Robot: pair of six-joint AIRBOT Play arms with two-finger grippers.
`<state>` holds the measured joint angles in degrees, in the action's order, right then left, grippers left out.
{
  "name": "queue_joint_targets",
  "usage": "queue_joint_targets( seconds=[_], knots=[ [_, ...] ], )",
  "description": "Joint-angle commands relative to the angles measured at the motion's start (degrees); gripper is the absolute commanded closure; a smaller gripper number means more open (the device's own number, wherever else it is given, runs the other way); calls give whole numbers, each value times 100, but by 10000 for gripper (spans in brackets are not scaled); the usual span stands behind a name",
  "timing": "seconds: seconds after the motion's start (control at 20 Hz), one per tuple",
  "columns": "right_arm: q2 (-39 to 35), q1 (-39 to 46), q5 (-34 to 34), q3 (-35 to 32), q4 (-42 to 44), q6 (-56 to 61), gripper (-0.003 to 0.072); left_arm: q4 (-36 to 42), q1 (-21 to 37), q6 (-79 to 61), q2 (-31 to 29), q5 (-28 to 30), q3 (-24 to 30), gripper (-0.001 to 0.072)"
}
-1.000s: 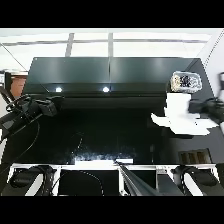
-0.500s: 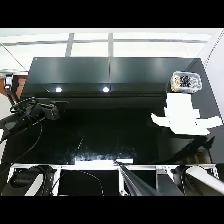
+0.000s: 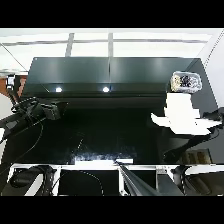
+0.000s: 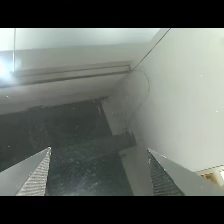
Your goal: Fold the box and place the chain.
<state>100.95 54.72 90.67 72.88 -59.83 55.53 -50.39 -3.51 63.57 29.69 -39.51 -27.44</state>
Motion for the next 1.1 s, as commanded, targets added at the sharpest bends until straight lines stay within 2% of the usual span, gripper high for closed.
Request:
queue_joint_targets(
  seconds=[0.0, 0.05, 0.25, 0.35, 0.5, 0.65, 0.8, 0.95, 1.05],
  knots=[
    [181, -223, 173, 260, -17, -494, 531, -2, 0, -11, 4, 0, 2, 8],
    [181, -223, 280, 258, -26, -605, 667, -2, 0, -9, 4, -2, 2, 8],
    [181, -328, 789, 251, 269, -632, 644, 39, -2, -7, 2, -232, 2, 8],
    [168, -511, 955, 186, 728, -629, 644, 39, -2, -7, 2, -385, 2, 8],
    [-17, -1001, 901, -293, 1530, -662, 644, 50, -2, -7, 2, -433, 2, 8],
    [-584, -1869, 343, -1086, 2096, -844, 644, 90, -2, 17, 2, -474, 2, 13],
    [-1615, -2955, -466, -1781, 2223, -935, 644, 354, -7, 284, 4, -909, 2, 28],
    [-3145, -4011, -1871, -2629, 2524, -734, 645, 459, -7, 282, 9, -866, 22, 27],
    [-4197, -4730, -2857, -3536, 2839, -616, 644, 553, -9, 278, 42, -835, 39, 27]
  ],
)
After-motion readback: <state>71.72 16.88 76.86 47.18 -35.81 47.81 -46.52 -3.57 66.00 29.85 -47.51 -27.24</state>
